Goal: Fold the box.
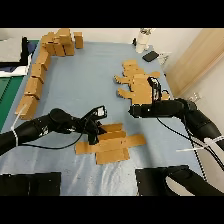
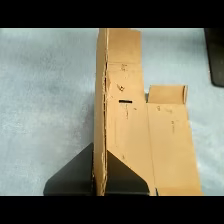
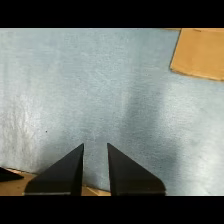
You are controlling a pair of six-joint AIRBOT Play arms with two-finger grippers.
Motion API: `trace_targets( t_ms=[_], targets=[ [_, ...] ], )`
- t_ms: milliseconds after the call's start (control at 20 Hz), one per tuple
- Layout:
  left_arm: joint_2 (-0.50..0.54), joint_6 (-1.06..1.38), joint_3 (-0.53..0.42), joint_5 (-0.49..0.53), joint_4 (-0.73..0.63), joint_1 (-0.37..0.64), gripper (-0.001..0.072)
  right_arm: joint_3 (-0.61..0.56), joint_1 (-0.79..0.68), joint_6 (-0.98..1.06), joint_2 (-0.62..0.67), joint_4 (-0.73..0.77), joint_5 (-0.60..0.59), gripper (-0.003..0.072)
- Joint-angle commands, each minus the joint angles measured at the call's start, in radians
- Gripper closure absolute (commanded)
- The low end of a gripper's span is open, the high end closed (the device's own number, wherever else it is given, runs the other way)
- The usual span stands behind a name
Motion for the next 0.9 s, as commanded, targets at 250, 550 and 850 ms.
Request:
trace_targets(
  t_ms=[250,550,850],
  targets=[
    [0.029,0.046,-0.037,0.001,0.005,-0.076,0.0705,0.000,0.002,0.007,-0.047,0.018,0.001,0.0466],
    [0.047,0.039,-0.037,0.003,0.007,-0.075,0.0704,0.000,0.002,0.007,-0.047,0.019,0.000,0.0465],
    [0.077,-0.028,-0.039,-0.016,0.039,-0.055,0.0704,0.000,0.007,0.007,-0.047,0.019,0.001,0.0465]
  ],
)
